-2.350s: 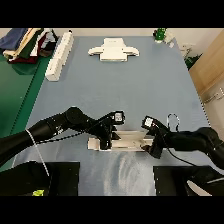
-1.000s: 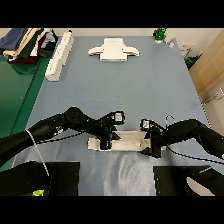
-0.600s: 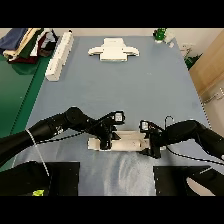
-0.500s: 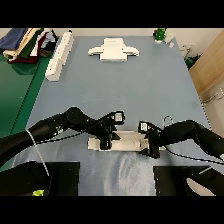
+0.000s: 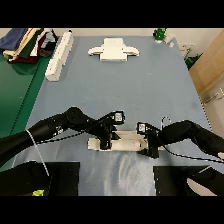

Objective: Fold the box.

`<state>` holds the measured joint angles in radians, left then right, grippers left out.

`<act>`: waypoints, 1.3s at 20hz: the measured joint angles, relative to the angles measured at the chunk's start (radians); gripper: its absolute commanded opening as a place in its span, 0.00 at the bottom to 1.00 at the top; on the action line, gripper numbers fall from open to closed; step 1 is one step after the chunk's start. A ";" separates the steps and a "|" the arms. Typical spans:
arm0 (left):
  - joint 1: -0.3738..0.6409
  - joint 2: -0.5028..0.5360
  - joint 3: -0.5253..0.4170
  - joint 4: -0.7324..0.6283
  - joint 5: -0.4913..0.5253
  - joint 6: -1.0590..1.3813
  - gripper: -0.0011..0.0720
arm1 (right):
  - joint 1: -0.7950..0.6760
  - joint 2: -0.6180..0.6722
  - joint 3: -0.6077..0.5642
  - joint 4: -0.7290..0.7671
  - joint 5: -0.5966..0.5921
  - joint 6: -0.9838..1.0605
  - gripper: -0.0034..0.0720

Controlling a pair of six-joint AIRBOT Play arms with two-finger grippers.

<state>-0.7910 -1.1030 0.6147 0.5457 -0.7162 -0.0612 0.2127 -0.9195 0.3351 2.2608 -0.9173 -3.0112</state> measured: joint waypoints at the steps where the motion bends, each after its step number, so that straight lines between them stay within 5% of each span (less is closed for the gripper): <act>1: 0.000 0.000 0.000 0.000 0.000 0.000 0.04 | 0.000 -0.003 0.000 -0.002 0.002 0.000 0.98; 7: 0.000 0.000 0.000 0.000 0.000 0.000 0.04 | 0.001 -0.011 -0.009 -0.004 0.031 0.002 0.89; 9: 0.000 0.000 0.000 0.000 0.000 0.000 0.04 | 0.001 -0.012 -0.014 -0.004 0.045 0.002 0.70; 26: 0.000 -0.001 0.000 -0.001 0.000 0.000 0.04 | 0.002 0.020 -0.023 -0.014 0.037 0.003 0.69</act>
<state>-0.7910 -1.1038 0.6147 0.5449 -0.7162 -0.0608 0.2142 -0.8997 0.3126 2.2471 -0.8803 -3.0077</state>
